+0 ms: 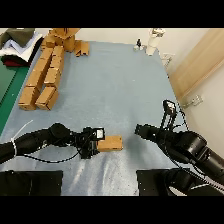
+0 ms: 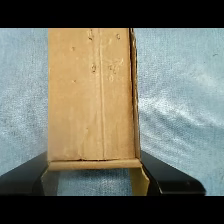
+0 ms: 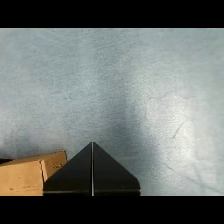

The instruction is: Fold the box.

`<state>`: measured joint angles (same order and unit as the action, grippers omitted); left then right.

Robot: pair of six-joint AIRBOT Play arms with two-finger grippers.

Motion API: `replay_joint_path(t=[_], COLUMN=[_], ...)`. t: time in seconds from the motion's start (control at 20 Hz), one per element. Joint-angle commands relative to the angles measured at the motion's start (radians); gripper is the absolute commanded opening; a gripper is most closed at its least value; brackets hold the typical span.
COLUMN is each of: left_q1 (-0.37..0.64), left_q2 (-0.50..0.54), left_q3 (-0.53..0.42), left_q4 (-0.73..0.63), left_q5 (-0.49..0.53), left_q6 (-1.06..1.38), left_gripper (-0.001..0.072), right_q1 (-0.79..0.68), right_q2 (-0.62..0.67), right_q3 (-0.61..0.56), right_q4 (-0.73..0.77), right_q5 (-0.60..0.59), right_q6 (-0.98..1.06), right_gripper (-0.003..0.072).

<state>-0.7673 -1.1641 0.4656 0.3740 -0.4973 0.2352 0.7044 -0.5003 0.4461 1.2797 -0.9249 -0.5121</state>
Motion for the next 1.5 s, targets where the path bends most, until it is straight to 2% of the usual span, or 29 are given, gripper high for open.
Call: replay_joint_path(t=[0.0,0.3,0.45,0.6,0.75,0.8,0.9,1.05,1.1,1.15,1.25,1.45], left_q1=[0.000,0.002,0.003,0.018,0.125,0.181,0.297,0.490,0.546,0.603,0.692,0.805], left_q2=[0.000,0.019,0.109,0.217,0.288,0.304,0.320,0.336,0.344,0.355,0.384,0.458], left_q3=[0.001,0.009,0.026,0.026,0.025,0.025,0.026,0.026,0.026,0.026,0.026,0.026], left_q4=[0.000,-0.010,-0.009,0.022,0.121,0.198,0.435,0.821,0.888,0.923,0.931,0.933], left_q5=[0.000,0.010,0.093,0.237,0.237,0.189,0.024,-0.265,-0.343,-0.409,-0.476,-0.500], left_q6=[0.000,-0.041,-0.210,-0.386,-0.661,-0.758,-0.958,-1.376,-1.460,-1.509,-1.558,-1.597], left_gripper=[0.0518,0.0518,0.0518,0.0519,0.0518,0.0518,0.0518,0.0518,0.0518,0.0518,0.0519,0.0518], right_q1=[0.000,0.000,0.000,0.000,0.000,0.000,0.000,0.000,0.000,0.000,0.000,0.000], right_q2=[0.001,0.001,0.001,0.001,0.002,0.002,0.003,0.003,0.003,0.003,0.003,0.003], right_q3=[0.001,0.001,0.001,0.001,0.001,0.001,0.001,0.001,0.001,0.001,0.001,0.001], right_q4=[-0.001,-0.001,0.000,-0.001,0.000,0.000,0.000,0.000,-0.001,-0.002,-0.004,-0.015], right_q5=[-0.001,-0.002,-0.002,-0.002,-0.008,-0.010,-0.010,-0.009,-0.009,-0.008,-0.008,-0.008], right_q6=[0.026,0.034,0.033,0.026,-0.023,-0.032,-0.060,-0.100,-0.111,-0.118,-0.118,-0.137], right_gripper=[0.0005,0.0005,0.0005,0.0006,0.0006,0.0006,0.0006,0.0005,0.0005,0.0005,0.0006,0.0005])
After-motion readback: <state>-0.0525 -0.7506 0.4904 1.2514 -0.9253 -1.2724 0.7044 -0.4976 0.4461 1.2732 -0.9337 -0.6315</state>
